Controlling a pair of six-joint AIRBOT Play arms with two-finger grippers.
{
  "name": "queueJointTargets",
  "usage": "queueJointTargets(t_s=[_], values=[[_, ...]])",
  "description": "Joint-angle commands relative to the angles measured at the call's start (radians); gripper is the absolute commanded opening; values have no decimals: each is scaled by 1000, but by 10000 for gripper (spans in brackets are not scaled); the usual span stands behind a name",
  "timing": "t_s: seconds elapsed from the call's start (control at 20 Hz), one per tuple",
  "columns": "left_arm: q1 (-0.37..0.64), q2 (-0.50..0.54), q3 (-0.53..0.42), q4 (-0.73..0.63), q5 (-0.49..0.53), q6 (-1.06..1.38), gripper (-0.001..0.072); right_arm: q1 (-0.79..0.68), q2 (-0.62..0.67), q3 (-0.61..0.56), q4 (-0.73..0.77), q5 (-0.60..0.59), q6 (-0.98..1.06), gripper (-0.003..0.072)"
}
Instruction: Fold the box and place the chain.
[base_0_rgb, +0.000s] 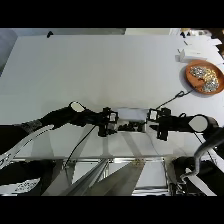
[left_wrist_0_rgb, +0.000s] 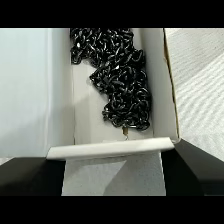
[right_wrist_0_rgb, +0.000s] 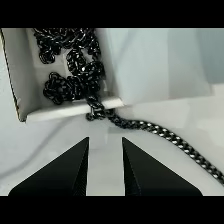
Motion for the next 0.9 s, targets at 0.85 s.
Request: queueJointTargets(t_s=[0.85], values=[[0, 0, 0, 0, 0, 0, 11, 67, -179, -13, 113, -186, -171, 238]])
